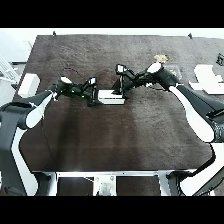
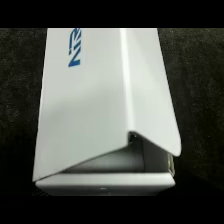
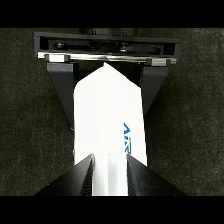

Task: Fold the box and place the chain.

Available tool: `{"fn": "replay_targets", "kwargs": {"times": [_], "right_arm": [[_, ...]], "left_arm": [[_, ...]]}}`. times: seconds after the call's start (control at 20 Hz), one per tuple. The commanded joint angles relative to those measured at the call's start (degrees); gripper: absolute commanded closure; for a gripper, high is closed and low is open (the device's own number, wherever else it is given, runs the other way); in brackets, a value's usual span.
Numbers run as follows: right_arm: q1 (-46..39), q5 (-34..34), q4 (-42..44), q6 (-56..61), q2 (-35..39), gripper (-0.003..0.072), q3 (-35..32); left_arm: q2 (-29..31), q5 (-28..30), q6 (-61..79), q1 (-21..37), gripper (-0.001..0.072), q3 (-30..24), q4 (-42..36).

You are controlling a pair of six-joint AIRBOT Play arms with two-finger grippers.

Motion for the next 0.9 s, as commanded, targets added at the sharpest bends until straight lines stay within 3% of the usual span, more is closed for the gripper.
{"fn": "replay_targets", "kwargs": {"times": [0.0, 0.85], "right_arm": [[0.1, 0.0, -0.1, 0.2, 0.1, 0.0447, -0.1], [0.9, -2.8, -1.6, 2.1, 0.1, 0.0449, -1.0]], "left_arm": [[0.0, -0.1, 0.1, 0.0, 0.0422, 0.0, 0.1], [0.0, -0.1, 0.1, 0.0, 0.0422, 0.0, 0.1]]}}
